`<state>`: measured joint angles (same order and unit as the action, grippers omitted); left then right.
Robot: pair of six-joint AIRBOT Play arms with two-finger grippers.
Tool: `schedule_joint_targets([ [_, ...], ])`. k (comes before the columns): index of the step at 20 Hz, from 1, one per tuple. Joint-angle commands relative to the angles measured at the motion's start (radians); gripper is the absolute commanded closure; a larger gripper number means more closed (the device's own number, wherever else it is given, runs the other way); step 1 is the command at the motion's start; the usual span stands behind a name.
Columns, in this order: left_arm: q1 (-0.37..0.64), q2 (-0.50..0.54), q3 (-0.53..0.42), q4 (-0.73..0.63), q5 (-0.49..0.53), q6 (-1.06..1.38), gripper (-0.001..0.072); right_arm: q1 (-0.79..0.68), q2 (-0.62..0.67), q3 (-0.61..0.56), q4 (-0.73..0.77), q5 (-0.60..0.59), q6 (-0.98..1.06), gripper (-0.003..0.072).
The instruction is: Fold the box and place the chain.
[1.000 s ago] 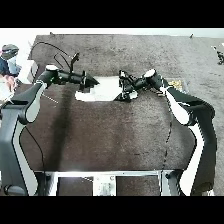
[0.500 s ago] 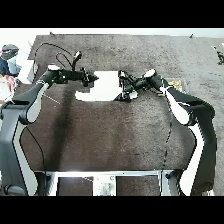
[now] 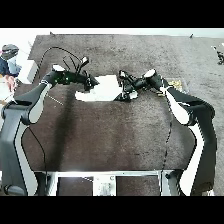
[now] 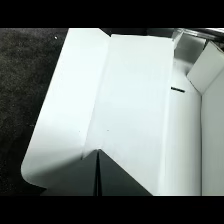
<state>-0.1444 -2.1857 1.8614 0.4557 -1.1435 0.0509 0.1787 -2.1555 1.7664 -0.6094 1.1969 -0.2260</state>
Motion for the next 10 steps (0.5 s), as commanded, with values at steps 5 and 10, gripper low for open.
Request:
schedule_joint_targets([
  [5, 0.017, 0.013, 0.0, 0.023, 0.013, 0.01, 0.0699, 0.001, 0.0, 0.0, 0.0, 0.0, -0.001, 0.0387],
  [10, 0.087, 0.149, 0.0, 0.025, -0.089, 0.01, 0.0698, 0.001, 0.0, 0.0, 0.0, 0.0, -0.001, 0.0387],
])
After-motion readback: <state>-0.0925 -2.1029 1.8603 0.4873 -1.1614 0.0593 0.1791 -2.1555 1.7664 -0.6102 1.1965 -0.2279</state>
